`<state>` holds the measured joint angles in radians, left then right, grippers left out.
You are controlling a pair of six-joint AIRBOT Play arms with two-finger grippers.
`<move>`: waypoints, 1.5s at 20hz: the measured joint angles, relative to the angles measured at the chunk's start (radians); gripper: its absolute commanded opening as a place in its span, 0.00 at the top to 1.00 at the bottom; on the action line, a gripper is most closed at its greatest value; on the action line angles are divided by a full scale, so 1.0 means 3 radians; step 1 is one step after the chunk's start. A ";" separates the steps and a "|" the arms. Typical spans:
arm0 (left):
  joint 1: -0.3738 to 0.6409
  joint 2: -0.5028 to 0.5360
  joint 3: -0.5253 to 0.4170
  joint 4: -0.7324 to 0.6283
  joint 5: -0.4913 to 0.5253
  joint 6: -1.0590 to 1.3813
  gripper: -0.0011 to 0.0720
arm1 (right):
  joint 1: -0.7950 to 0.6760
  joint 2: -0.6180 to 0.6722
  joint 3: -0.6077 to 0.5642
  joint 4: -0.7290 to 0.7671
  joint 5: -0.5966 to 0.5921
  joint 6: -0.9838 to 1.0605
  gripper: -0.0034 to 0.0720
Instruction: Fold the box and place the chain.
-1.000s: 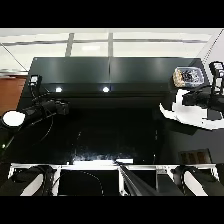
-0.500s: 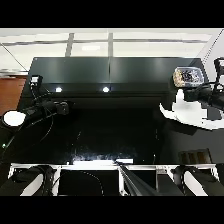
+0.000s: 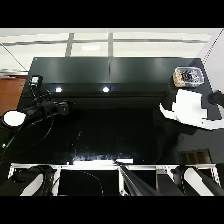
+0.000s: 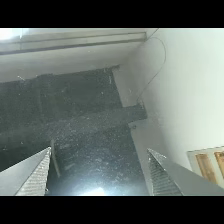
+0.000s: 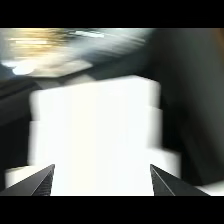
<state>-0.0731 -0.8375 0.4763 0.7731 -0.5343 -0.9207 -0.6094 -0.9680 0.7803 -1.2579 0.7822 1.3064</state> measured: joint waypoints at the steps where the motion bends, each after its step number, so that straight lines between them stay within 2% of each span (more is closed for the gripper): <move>1: 0.0000 0.0000 0.0000 0.0000 -0.0001 0.0000 0.02 | -0.0271 -0.0099 0.0047 -0.0018 0.0071 0.0037 0.02; 5: 0.0000 0.0000 0.0000 -0.0001 -0.0041 -0.0001 0.02 | -0.1292 -0.0478 0.0210 0.0070 0.0369 0.0122 0.02; 9: 0.0000 0.0000 0.0000 -0.0001 -0.0072 -0.0001 0.02 | -0.1864 -0.1067 0.0530 0.0448 0.0903 -0.0251 0.02; 13: 0.0000 0.0000 0.0000 -0.0001 -0.0079 -0.0001 0.02 | -0.1972 -0.1883 0.0987 0.1030 0.1920 -0.0781 0.04; 14: 0.0000 0.0000 0.0000 -0.0003 -0.0085 -0.0001 0.02 | -0.1943 -0.2073 0.1087 0.1078 0.2124 -0.0834 0.18; 17: 0.0000 0.0000 0.0000 -0.0013 -0.0088 -0.0003 0.02 | -0.1793 -0.2494 0.1358 0.1119 0.2481 -0.0922 0.20; 20: 0.0000 0.0000 0.0000 -0.0023 -0.0089 -0.0003 0.02 | -0.1640 -0.2715 0.1614 0.1127 0.2645 -0.0979 0.21; 22: 0.0000 0.0000 0.0000 -0.0024 -0.0090 -0.0004 0.02 | -0.1568 -0.2783 0.1738 0.1136 0.2731 -0.1020 0.49; 23: 0.0000 0.0000 0.0000 -0.0024 -0.0090 -0.0004 0.02 | -0.1549 -0.2804 0.1774 0.1134 0.2772 -0.1030 0.56; 24: 0.0000 0.0000 0.0000 -0.0024 -0.0090 -0.0004 0.02 | -0.1535 -0.2818 0.1802 0.1133 0.2806 -0.1036 0.59; 25: 0.0000 0.0000 0.0000 -0.0025 -0.0090 -0.0004 0.02 | -0.1525 -0.2828 0.1821 0.1132 0.2838 -0.1053 0.89; 30: 0.0000 0.0000 0.0000 -0.0060 -0.0092 -0.0004 0.02 | -0.1455 -0.2817 0.1843 0.1191 0.3017 -0.1188 0.90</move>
<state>-0.0731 -0.8375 0.4763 0.7551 -0.5617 -0.9218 -1.0458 -1.8130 1.3331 -0.9005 1.6875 0.9501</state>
